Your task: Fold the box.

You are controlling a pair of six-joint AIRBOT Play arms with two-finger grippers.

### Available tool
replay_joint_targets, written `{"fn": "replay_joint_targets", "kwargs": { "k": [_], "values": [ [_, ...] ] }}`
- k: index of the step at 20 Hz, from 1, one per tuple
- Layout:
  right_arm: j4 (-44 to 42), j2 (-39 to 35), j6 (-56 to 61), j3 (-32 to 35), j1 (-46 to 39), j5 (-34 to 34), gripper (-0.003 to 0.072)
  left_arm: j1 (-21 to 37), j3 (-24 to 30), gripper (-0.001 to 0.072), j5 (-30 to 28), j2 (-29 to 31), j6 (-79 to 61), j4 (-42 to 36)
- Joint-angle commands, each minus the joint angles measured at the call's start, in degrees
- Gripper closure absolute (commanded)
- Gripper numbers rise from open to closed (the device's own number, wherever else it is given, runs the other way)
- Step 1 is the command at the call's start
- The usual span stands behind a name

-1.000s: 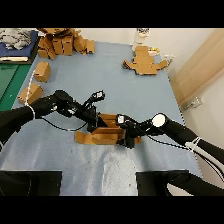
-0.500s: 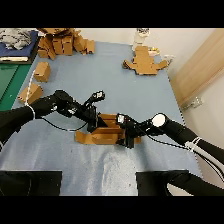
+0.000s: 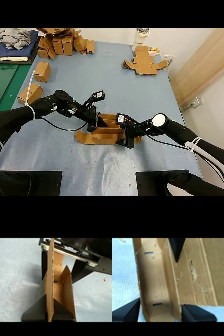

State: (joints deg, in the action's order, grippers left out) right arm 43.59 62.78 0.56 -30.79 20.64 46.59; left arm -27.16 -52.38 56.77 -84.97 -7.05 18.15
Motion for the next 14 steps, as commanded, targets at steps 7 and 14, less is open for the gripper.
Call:
{"fn": "replay_joint_targets", "kwargs": {
  "k": [7, 14],
  "values": [
    [4.87, 0.04, -0.09, 0.50, 2.58, -1.55, -0.0034, 0.00, -0.07, 0.0696, -0.26, 0.00, 0.00, -0.35],
    [4.70, 0.04, -0.04, 0.50, 2.60, -2.36, -0.0034, 0.00, -0.07, 0.0696, -0.28, 0.00, -0.02, -0.33]
  ]
}}
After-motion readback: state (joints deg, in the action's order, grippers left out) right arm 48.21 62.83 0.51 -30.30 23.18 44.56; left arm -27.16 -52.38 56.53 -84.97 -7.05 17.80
